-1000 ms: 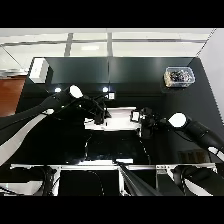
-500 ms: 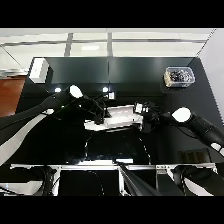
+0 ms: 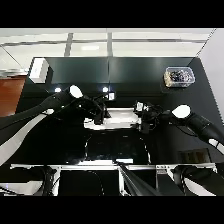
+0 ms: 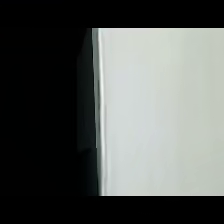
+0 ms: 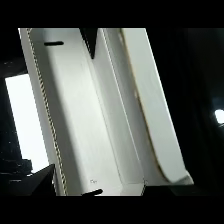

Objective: Fold the box and place the chain.

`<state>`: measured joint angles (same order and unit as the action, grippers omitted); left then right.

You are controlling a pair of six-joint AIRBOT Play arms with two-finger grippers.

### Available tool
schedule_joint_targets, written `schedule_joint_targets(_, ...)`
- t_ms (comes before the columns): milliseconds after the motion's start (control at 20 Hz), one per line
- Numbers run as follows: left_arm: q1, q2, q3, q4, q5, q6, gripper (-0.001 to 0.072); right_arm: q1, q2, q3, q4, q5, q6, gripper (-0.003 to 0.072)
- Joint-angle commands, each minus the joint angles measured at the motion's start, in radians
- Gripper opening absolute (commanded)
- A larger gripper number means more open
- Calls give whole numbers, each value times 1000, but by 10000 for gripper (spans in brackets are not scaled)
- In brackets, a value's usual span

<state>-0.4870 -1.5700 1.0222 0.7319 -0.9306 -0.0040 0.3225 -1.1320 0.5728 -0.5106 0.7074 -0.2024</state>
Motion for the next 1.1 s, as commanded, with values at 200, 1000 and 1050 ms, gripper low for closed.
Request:
schedule_joint_targets(200,0,1,1,-3,4,-2,27,21,-76,-14,-20,20,-69,697)
schedule_joint_targets(1000,0,0,1,-3,7,-2,26,21,-124,-15,-22,6,-145,697)
schedule_joint_targets(1050,0,0,1,-3,7,-2,27,21,-126,-15,-22,6,-145,697)
